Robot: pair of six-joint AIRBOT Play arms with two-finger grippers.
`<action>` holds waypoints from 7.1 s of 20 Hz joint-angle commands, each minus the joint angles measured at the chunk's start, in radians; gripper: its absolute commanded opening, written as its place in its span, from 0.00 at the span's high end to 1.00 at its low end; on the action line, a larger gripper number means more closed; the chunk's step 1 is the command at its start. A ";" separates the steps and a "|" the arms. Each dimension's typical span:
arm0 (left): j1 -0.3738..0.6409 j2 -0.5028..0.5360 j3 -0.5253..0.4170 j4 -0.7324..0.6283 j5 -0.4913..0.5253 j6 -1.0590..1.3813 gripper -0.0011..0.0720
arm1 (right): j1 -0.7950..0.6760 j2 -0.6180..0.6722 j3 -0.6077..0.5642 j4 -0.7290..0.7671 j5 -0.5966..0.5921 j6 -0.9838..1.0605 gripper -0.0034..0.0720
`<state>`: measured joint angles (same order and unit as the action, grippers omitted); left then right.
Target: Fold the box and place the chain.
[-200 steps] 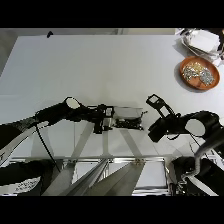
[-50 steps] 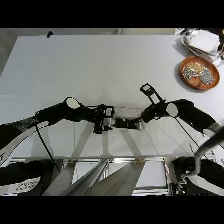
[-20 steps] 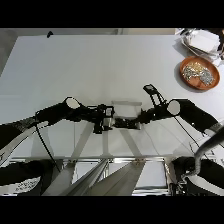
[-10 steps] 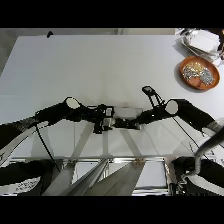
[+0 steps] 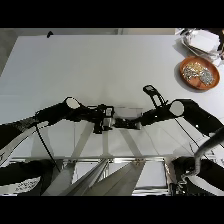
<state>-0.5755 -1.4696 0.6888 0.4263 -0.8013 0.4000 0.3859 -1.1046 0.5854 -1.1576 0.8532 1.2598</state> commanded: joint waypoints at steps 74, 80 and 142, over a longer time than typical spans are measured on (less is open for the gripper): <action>0.000 0.000 0.001 0.000 0.000 0.000 0.56 | -0.001 0.035 -0.029 -0.014 0.030 -0.873 0.94; 0.000 0.000 0.001 0.000 0.000 0.000 0.56 | -0.001 0.287 -0.028 -0.016 0.078 -0.801 0.94; 0.000 0.000 0.001 0.000 0.000 0.000 0.56 | -0.082 -0.107 -0.023 0.167 -0.065 -1.129 0.66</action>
<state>-0.5751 -1.4696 0.6888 0.4263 -0.8009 0.3996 0.2821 -1.2011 0.5632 -0.9432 0.8288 0.0704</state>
